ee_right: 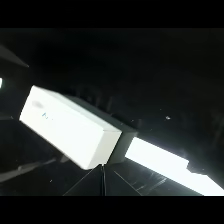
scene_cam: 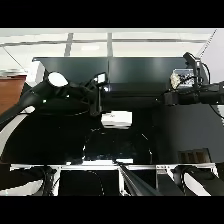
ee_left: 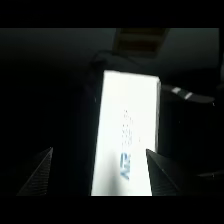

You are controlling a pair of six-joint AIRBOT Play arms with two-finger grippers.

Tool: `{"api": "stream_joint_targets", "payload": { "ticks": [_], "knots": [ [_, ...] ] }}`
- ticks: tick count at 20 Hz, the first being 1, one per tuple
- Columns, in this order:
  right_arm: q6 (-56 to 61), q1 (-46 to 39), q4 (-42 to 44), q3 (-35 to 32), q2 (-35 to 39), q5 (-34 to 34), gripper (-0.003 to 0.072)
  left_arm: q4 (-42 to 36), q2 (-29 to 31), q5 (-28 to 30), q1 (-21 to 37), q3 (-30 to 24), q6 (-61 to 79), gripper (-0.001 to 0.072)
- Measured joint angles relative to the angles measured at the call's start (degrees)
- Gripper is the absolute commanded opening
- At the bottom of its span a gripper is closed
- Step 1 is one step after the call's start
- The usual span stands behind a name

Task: Fold the box and place the chain.

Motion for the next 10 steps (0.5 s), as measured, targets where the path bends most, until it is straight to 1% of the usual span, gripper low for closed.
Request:
{"api": "stream_joint_targets", "payload": {
  "ticks": [4,8,10],
  "knots": [
    [0.1,-0.8,-0.4,0.0,0.3,-0.6,0.0018,1.8,-4.8,1.9,-4.4,3.9,-5.7,0.0714],
    [0.2,-1.0,-0.8,0.0,0.4,-0.7,0.0018,4.4,-7.7,1.8,-6.2,5.2,-10.2,0.0713],
    [0.2,-1.1,-1.2,0.0,0.4,-0.8,0.0018,6.7,-8.3,0.4,-6.7,5.5,-11.4,0.0714]
  ]
}}
